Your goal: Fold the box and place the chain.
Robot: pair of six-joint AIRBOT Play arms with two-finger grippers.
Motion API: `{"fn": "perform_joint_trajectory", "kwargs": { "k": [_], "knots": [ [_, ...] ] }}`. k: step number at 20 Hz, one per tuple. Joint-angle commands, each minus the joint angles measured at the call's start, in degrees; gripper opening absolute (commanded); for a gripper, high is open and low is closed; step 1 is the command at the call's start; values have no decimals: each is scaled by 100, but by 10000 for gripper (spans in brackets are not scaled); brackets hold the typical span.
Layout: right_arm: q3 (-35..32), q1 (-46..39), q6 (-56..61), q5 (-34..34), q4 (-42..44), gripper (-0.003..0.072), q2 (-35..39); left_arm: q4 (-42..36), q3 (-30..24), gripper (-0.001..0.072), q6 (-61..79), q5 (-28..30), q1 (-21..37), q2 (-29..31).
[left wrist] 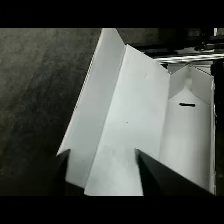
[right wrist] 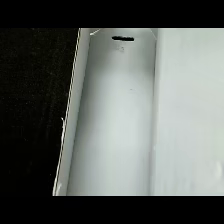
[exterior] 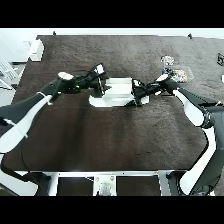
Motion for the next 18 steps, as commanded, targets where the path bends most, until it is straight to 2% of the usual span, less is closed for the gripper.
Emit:
{"fn": "perform_joint_trajectory", "kwargs": {
  "k": [1, 2, 4, 8, 13, 18],
  "knots": [
    [0, -2, 13, -4, 17, 537, 0, 39, 7, 585, -269, -1403, 514, 260],
    [0, -2, 13, -4, 17, 537, 0, 212, 4, 585, -352, -1652, 660, 258],
    [0, -2, 13, -4, 17, 537, 0, 927, 0, 584, -586, -1742, 697, 251],
    [0, 0, 13, -4, 17, 537, 0, 2557, 0, 584, -1259, -1141, 372, 221],
    [0, 2, 13, -4, 15, 537, 0, 2710, -35, 584, -1429, -946, 153, 9],
    [0, 2, 13, -4, 17, 537, 0, 2846, -55, 584, -1462, -1027, 44, -188]
  ]
}}
